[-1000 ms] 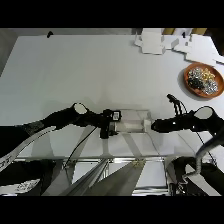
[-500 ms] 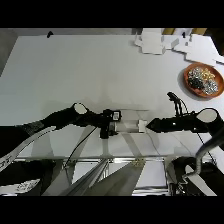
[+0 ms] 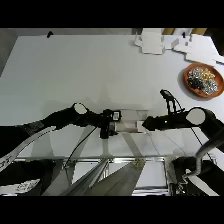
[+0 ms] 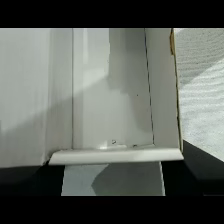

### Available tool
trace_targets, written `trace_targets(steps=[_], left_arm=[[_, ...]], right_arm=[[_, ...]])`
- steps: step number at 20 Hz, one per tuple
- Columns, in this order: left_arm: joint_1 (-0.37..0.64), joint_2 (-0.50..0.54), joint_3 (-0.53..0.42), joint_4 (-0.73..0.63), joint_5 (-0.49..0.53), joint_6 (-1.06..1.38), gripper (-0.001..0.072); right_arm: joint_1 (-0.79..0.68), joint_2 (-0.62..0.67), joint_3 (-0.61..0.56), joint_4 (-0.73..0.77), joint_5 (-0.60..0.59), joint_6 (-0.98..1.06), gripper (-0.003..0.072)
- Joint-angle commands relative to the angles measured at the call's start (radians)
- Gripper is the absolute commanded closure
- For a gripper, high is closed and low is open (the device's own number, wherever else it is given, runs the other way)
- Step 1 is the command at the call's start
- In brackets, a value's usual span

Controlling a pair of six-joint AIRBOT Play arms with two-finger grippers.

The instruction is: Fold the box and place the chain.

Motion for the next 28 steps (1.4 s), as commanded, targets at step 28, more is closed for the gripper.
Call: trace_targets(steps=[28], left_arm=[[0.001, 0.000, 0.000, 0.000, 0.000, 0.000, 0.0436]], right_arm=[[0.392, -0.319, 0.224, -0.515, 0.058, 0.842, 0.0472]])
